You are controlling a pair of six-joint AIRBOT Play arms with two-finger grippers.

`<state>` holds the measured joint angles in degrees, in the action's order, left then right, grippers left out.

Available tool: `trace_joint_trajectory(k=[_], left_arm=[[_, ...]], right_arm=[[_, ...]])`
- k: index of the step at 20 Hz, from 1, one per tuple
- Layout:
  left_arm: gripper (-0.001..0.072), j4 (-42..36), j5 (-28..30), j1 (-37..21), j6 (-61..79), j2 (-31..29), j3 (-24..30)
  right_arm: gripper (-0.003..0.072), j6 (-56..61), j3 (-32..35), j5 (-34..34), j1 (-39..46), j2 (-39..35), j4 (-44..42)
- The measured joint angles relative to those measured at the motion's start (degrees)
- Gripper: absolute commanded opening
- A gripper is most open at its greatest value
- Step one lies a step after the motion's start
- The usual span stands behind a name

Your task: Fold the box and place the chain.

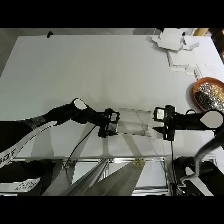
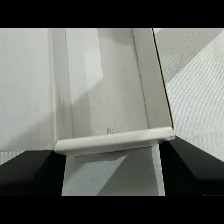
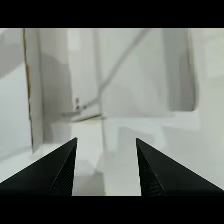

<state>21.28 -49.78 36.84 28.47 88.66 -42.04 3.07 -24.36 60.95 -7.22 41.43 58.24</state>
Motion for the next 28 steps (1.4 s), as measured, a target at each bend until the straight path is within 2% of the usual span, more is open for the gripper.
trace_joint_trajectory(k=[10, 14, 17, 24, 28], left_arm=[[0.0272, -0.02, 0.02, 0.00, 0.00, 0.00, 0.00], [0.0272, -0.02, 0.02, 0.00, 0.00, 0.00, 0.00], [0.0272, -0.02, 0.02, 0.00, 0.00, 0.00, 0.00], [0.0272, -0.02, 0.02, 0.00, 0.00, 0.00, 0.00], [0.0272, -0.02, 0.02, 0.00, 0.00, 0.00, 0.00]], right_arm=[[0.0402, -5.88, 3.80, 3.54, 0.11, -0.24, 1.09], [0.0399, -5.68, 6.21, -1.03, 0.11, 1.97, 2.10], [0.0308, -5.53, 8.02, -5.09, 0.11, 3.28, 2.45], [0.0313, -4.96, 10.34, -10.80, 0.13, 4.66, 2.80], [0.0353, -4.85, 11.19, -11.85, 0.15, 4.44, 2.69]])
